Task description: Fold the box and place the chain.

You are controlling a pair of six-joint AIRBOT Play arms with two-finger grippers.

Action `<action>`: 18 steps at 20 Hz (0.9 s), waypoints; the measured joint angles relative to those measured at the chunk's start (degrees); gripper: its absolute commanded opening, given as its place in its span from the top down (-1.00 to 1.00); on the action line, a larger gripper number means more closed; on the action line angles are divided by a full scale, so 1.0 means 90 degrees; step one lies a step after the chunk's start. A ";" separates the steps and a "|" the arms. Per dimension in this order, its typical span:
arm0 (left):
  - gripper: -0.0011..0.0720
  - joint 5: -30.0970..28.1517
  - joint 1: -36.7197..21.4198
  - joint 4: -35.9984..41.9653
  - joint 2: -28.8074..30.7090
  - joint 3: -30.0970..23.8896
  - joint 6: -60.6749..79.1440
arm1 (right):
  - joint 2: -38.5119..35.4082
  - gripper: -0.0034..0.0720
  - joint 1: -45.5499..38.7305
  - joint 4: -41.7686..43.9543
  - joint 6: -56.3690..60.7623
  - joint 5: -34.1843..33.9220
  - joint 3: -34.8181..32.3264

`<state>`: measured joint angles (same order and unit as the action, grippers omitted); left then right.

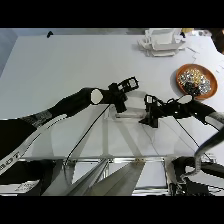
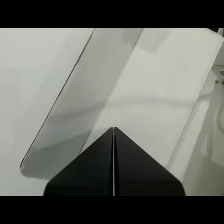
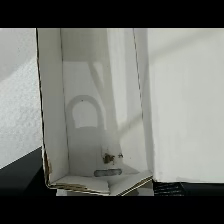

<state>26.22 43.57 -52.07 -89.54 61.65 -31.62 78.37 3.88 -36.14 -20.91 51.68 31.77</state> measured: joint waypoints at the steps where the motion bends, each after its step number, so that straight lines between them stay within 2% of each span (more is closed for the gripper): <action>1: 0.96 0.0053 -0.0032 0.0022 0.0005 0.0002 -0.0022 | 0.0000 -0.17 0.0000 -0.0002 -0.0002 0.0000 0.0000; 6: 0.96 0.0733 -0.0362 -0.0107 0.0665 0.0000 -0.0172 | 0.0000 -0.17 0.0002 -0.0010 -0.0022 -0.0005 0.0000; 10: 0.95 0.2018 -0.0610 -0.0656 0.1183 -0.0002 0.0352 | 0.0000 -0.17 0.0002 -0.0010 -0.0022 -0.0007 0.0000; 13: 0.95 0.2892 -0.0658 -0.0809 0.1035 -0.0027 0.0981 | 0.0000 -0.17 0.0002 -0.0010 -0.0019 -0.0007 0.0000; 18: 0.87 0.3388 -0.0610 -0.0682 0.0364 -0.0046 0.1362 | 0.0000 -0.17 0.0002 -0.0010 -0.0017 -0.0007 0.0000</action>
<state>56.71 38.09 -58.22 -86.26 61.23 -19.35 78.37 3.90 -36.23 -21.06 51.62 31.77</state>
